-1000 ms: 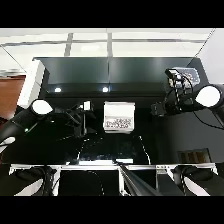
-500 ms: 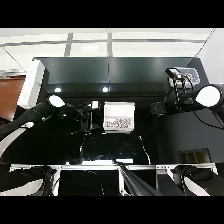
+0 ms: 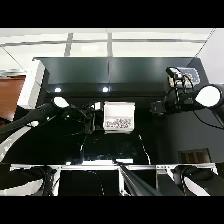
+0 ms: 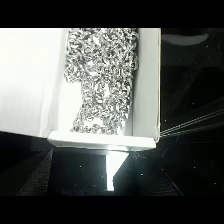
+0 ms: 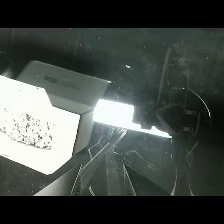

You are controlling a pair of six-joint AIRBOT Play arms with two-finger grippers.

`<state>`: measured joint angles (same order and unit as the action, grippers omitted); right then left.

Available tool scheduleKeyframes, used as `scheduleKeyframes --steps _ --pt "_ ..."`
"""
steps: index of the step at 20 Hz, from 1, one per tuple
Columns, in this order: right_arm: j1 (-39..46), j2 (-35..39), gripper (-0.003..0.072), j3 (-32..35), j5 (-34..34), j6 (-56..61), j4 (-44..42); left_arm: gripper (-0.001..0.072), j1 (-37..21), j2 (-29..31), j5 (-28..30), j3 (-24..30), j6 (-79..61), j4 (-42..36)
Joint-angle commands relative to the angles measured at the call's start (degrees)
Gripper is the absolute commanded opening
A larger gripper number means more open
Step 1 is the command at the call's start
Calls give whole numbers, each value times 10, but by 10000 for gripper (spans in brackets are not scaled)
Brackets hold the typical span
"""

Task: Fold the box and place the chain.

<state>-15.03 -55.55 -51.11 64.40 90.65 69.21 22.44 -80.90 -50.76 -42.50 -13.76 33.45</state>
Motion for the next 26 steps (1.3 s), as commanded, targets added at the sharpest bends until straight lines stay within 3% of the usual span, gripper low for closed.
scheduleKeyframes --steps 1,13,15,16,17,18,19,20,23,26 --pt "0 0 306 0 -6 0 0 711 5 -2 9 -1 2 -4" --pt "0 0 306 0 -24 0 0 708 30 -2 27 -2 -11 -9" --pt "0 0 306 0 -35 0 0 675 30 -2 24 -2 -10 -10" --pt "0 -1 306 0 -44 0 0 557 30 -2 21 -2 -10 -12" --pt "0 -2 307 0 -57 2 -1 394 30 -2 20 -2 -10 -12" --pt "0 -4 310 0 -81 32 -3 361 30 -2 21 -2 -8 -12" --pt "-1 -4 436 0 -111 54 -10 361 30 -2 21 -2 -8 -13" --pt "-1 -6 703 0 -151 54 -22 361 30 -2 21 -2 -8 -14" --pt "-1 -38 699 0 -264 26 -110 361 30 -2 22 -2 -8 -20" --pt "-19 -95 699 0 -270 -76 -182 361 30 -2 22 -2 -8 -41"
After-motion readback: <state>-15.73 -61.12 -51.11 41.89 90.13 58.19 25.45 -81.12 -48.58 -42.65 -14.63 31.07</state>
